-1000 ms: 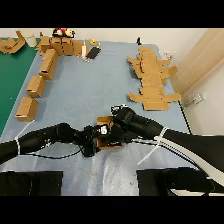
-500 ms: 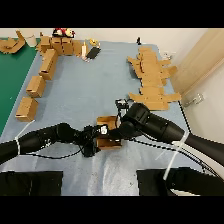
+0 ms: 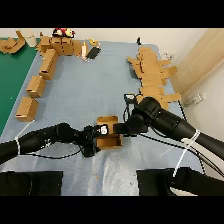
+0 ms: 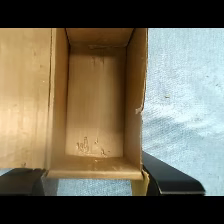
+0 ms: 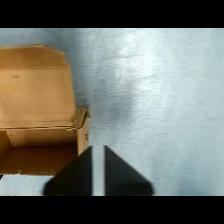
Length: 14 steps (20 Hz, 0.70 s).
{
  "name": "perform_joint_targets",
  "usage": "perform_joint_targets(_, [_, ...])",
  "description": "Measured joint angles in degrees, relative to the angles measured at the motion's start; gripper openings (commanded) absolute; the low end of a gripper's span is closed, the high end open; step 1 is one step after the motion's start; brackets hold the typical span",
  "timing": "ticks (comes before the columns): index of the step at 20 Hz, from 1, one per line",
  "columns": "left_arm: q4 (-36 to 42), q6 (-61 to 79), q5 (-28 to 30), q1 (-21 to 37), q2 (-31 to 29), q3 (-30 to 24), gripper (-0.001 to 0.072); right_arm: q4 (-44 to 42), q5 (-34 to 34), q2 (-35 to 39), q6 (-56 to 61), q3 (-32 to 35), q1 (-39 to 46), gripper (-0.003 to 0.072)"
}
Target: Fold the box.
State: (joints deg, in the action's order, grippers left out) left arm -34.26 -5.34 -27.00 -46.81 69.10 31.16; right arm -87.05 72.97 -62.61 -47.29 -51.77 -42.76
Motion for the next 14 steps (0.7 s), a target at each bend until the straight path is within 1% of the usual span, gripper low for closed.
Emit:
perform_joint_targets(3, [0.0,0.0,0.0,0.0,0.0,0.0,0.0448,-1.3,-0.2,-0.1,-5.8,0.1,6.1,0.0001])
perform_joint_targets(5, [0.0,0.0,0.0,0.0,0.0,0.0,0.0448,-5.6,-3.1,-1.0,-12.8,0.1,12.2,0.0001])
perform_joint_targets(6, [0.0,0.0,0.0,0.0,0.0,0.0,0.0448,-9.4,-4.7,-1.9,-17.4,0.1,15.6,0.0001])
perform_joint_targets(8, [0.0,0.0,0.0,0.0,0.0,0.0,0.0448,-20.5,-7.3,-5.5,-29.1,0.0,23.0,0.0001])
perform_joint_targets(10, [0.0,0.0,0.0,0.0,0.0,0.0,0.0448,-33.5,-8.0,-10.6,-41.9,0.0,28.8,0.0])
perform_joint_targets(12, [0.0,0.0,0.0,0.0,0.0,0.0,0.0449,-45.2,-7.7,-15.8,-53.1,0.0,32.2,0.0])
perform_joint_targets(14, [0.0,0.0,0.0,0.0,0.0,0.0,0.0448,-55.1,-6.6,-20.3,-61.9,0.0,33.5,0.0])
